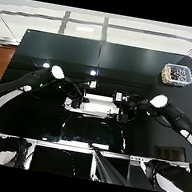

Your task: Fold the box and place the chain.

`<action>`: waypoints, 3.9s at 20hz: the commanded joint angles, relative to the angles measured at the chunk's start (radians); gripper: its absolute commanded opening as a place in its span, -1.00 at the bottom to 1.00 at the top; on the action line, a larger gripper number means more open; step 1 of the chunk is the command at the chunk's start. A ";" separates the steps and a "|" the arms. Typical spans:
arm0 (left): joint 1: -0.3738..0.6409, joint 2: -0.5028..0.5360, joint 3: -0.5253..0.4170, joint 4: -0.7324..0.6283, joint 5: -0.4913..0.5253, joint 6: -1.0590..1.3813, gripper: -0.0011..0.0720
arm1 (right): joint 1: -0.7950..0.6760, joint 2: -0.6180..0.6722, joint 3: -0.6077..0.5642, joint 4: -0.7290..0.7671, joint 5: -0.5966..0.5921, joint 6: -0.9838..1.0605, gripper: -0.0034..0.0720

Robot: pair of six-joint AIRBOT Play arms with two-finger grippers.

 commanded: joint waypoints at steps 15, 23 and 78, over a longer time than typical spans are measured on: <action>0.000 -0.015 0.000 -0.019 -0.013 -0.020 -0.89 | 0.013 -0.054 -0.055 -0.004 -0.052 0.012 0.96; 0.000 -0.015 0.000 -0.019 -0.012 -0.020 -0.89 | 0.013 -0.060 -0.055 -0.014 -0.076 0.011 0.96; 0.011 0.253 -0.067 -0.172 0.186 -0.859 -0.90 | 0.025 -0.079 -0.053 -0.029 -0.089 0.019 -0.33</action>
